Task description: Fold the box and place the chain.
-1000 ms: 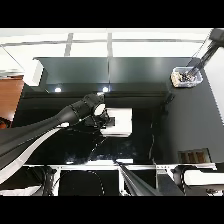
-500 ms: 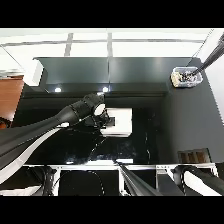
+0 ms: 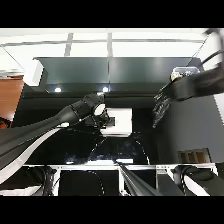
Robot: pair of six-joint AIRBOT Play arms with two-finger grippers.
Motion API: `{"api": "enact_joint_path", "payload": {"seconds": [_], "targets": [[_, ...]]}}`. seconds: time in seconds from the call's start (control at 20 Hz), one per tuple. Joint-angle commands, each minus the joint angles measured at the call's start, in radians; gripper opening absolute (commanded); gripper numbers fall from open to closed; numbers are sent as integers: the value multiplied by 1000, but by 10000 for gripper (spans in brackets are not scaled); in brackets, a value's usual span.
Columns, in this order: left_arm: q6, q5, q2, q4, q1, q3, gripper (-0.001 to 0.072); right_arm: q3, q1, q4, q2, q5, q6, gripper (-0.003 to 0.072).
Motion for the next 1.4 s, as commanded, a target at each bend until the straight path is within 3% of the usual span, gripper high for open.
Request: {"api": "enact_joint_path", "payload": {"seconds": [0.0,0.15,0.5,1.05,1.1,1.15,1.35], "targets": [[0,-2,0,0,0,0,27,-139,161,109,4,-195,10,11],[0,-2,0,-1,0,0,27,-182,237,113,-19,-336,45,11],[0,1,0,0,0,0,27,-303,300,87,-146,-510,43,12],[0,1,0,0,0,0,27,-375,324,-6,-215,-473,75,16],[0,2,0,0,0,0,27,-383,324,-8,-215,-467,75,86],[0,2,0,0,0,0,27,-383,324,-11,-215,-460,75,294],[0,2,0,-1,0,0,27,-381,276,-42,-174,-389,74,307]]}}
